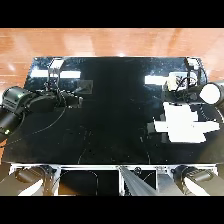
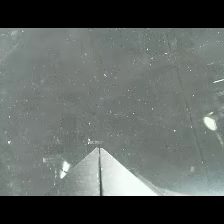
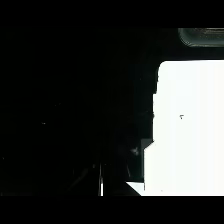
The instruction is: Fold the box and place the chain.
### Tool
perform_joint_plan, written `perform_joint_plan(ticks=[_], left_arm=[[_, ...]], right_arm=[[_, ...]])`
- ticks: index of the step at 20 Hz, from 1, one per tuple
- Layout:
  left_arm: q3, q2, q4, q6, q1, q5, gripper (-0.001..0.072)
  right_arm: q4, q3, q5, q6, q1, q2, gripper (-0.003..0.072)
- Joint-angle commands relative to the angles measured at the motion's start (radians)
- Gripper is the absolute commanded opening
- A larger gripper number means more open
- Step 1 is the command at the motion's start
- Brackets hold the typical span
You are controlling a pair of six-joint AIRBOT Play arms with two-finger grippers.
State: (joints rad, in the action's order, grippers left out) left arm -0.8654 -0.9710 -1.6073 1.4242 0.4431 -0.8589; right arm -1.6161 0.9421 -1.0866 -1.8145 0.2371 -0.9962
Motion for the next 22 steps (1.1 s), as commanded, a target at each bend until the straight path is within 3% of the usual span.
perform_joint_plan(ticks=[1, 7, 8, 9, 10, 13, 17, 19, 20, 22], left_arm=[[0.001, 0.0, -0.002, 0.0, 0.001, 0.077, 0.0021], [0.001, -0.008, -0.005, 0.0, 0.002, 0.212, 0.0025], [0.001, -0.01, -0.005, 0.0, 0.002, 0.216, 0.0144], [0.001, -0.012, -0.007, 0.0, 0.002, 0.217, 0.0469], [0.0, -0.014, -0.018, -0.01, 0.006, 0.212, 0.0617], [0.0, -0.014, -0.077, -0.019, 0.008, 0.18, 0.0617], [0.001, -0.022, -0.157, -0.02, 0.008, 0.178, 0.0616], [0.0, -0.035, -0.164, -0.02, 0.008, 0.173, 0.0616], [0.0, -0.044, -0.164, -0.02, 0.008, 0.171, 0.0616], [0.0, -0.067, -0.164, -0.02, 0.008, 0.171, 0.0616]], right_arm=[[-0.015, 0.0, 0.085, 0.0, 0.0, 0.0, 0.004], [-0.012, 0.0, 0.168, 0.001, 0.0, 0.0, 0.0042], [-0.026, 0.0, 0.192, 0.001, 0.0, 0.0, 0.0069], [-0.046, 0.0, 0.212, 0.001, 0.0, 0.0, 0.0578], [-0.053, 0.003, 0.223, 0.019, -0.008, -0.003, 0.0699], [-0.025, 0.028, 0.176, 0.111, -0.186, -0.023, 0.0698], [0.499, 0.044, 0.127, 0.589, -0.763, -0.116, 0.0698], [0.811, 0.078, 0.016, 0.819, -1.044, -0.216, 0.0698], [0.895, 0.106, -0.071, 0.893, -1.162, -0.278, 0.0698], [0.901, 0.179, -0.267, 0.883, -1.32, -0.398, 0.0697]])
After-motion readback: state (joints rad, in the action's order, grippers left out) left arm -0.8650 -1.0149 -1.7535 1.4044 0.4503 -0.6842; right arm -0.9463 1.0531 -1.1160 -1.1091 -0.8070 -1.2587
